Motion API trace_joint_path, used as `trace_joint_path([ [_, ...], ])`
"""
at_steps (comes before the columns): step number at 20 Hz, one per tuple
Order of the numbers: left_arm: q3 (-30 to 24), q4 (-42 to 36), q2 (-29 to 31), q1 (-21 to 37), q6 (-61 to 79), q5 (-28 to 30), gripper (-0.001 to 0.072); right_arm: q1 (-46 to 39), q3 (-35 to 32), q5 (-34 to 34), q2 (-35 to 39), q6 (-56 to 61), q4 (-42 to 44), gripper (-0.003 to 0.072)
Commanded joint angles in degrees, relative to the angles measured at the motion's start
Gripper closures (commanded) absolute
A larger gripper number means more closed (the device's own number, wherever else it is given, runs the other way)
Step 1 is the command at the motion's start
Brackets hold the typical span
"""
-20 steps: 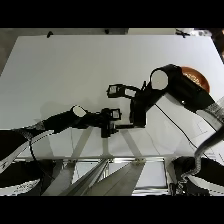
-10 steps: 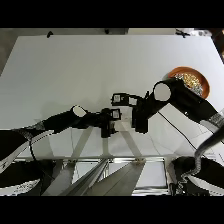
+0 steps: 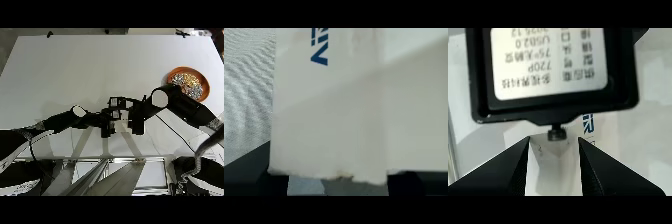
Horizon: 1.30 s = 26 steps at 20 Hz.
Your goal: Fold the box and place the chain.
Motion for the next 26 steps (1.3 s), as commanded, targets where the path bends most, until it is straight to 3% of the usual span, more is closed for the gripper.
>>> trace_joint_path([
  [1, -0.02, 0.0, 0.04, 0.04, 0.02, 0.0, 0.0503, 0.42, -0.09, -2.32, 0.02, 0.39, -1.57, 0.0345],
  [3, -0.02, 0.0, 0.04, 0.04, 0.02, 0.0, 0.0503, 0.33, -0.07, -2.14, 0.02, 0.46, -4.87, 0.0348],
  [5, -0.02, 0.0, 0.04, 0.04, 0.02, 0.02, 0.0503, 0.33, -0.07, -2.08, 0.02, 0.42, -5.33, 0.0406],
  [8, -0.02, 0.0, 0.04, 0.04, 0.02, 0.02, 0.0503, 0.33, -0.07, -1.44, 0.02, 0.22, -5.33, 0.0405],
  [10, -0.02, 0.0, 0.04, 0.04, 0.02, 0.02, 0.0503, 0.33, -0.07, 0.81, 0.04, 0.22, -5.05, 0.0403],
  [12, -0.02, 0.0, 0.04, 0.04, 0.02, 0.02, 0.0503, 0.33, -0.09, 3.13, 0.02, 0.22, -4.81, 0.0344],
  [26, -0.02, 0.0, 0.04, 0.04, 0.02, 0.0, 0.0503, 0.37, -1.42, -0.39, -0.15, 0.2, -1.22, 0.0334],
])
